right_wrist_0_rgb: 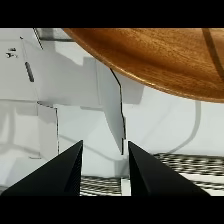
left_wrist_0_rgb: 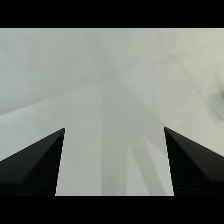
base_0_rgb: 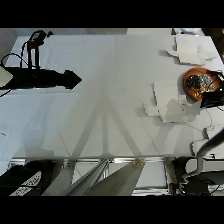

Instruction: Fold the box and place the chain.

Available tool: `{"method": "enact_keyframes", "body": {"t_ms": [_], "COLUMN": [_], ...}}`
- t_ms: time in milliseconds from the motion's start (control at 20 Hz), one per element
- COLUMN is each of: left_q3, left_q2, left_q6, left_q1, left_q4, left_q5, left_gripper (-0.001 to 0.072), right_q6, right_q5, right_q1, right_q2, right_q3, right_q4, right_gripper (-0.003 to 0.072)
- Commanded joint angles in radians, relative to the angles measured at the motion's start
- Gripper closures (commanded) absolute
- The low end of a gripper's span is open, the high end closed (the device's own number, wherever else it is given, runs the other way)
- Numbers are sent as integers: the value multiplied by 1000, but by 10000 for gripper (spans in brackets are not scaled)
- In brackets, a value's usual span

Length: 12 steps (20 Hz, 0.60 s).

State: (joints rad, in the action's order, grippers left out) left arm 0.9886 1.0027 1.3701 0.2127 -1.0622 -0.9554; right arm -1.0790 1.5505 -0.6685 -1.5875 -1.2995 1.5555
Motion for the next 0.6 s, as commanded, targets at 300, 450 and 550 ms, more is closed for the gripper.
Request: {"method": "enact_keyframes", "body": {"t_ms": [300, 450, 550], "left_q3": [0, 0, 0], "left_q2": [-1, -1, -1], "left_q6": [-1, 0, 0], "left_q1": [1, 1, 1], "left_q4": [0, 0, 0], "left_q5": [0, 0, 0], "left_gripper": [13, 13, 13], "right_q6": [15, 21, 45], "right_q5": [2, 2, 7], "right_q1": [0, 0, 0], "right_q2": [-59, -71, -71], "right_q3": [-1, -1, -1], "right_q4": [-67, -67, -67], "right_gripper": [475, 593, 658]}}
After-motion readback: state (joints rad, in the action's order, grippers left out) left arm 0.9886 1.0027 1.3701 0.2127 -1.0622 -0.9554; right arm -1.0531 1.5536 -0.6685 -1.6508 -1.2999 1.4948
